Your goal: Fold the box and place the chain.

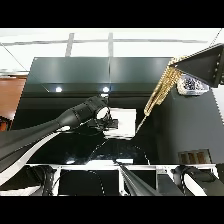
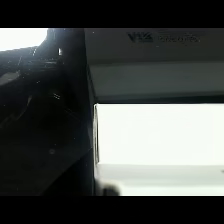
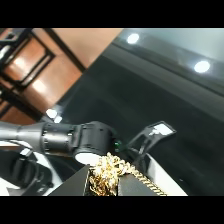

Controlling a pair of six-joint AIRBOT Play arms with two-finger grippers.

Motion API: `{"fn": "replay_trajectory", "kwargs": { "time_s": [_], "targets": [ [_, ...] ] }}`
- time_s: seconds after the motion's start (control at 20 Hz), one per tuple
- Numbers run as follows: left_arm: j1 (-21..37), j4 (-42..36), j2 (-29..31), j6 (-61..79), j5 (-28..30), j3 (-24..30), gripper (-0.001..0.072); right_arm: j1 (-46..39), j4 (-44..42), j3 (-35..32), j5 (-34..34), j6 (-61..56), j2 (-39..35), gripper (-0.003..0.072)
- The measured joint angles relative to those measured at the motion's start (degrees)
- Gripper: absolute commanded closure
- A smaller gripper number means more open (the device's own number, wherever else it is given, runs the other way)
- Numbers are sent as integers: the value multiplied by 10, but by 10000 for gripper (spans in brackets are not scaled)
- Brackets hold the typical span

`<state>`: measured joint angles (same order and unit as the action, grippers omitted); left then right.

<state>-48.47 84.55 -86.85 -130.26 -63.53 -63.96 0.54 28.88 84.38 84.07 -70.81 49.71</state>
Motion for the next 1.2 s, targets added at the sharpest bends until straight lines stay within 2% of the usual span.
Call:
{"fn": "replay_trajectory", "kwargs": {
  "time_s": [0.5,1.2],
  "targets": [
    [0,0,0,0,0,0,684,2,-119,-4,-46,1,0,681],
    [0,0,0,0,0,0,684,4,-170,-4,-76,1,4,680]
  ]
}}
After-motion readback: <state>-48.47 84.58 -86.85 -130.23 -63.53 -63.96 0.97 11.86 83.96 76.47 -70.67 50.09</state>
